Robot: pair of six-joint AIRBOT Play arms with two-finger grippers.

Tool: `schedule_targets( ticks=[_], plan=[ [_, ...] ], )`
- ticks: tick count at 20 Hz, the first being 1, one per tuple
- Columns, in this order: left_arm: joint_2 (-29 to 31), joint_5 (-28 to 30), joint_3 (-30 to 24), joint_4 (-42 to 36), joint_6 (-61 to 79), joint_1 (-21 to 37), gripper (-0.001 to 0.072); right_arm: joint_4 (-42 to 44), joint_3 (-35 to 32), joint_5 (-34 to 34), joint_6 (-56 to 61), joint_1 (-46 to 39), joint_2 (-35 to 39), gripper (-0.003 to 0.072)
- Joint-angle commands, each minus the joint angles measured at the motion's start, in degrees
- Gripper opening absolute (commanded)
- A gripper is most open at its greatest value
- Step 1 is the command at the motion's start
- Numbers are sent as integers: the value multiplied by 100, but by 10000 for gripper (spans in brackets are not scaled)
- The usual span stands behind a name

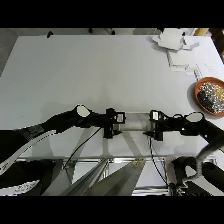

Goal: Fold the box and place the chain.

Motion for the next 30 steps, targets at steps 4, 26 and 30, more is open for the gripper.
schedule_targets(
  ticks=[4, 26, 30],
  plan=[
    [4, -7, -4, 17, 0, 0, 275, -1910, 4, 501, 1853, -2, 1290, 678],
    [4, -7, -4, 17, 2, 0, 275, 2507, 31, -1056, 1368, 0, 570, 41],
    [4, -7, -4, 17, 0, 0, 275, 1864, 42, -1110, 1757, 0, 122, 40]
  ],
)
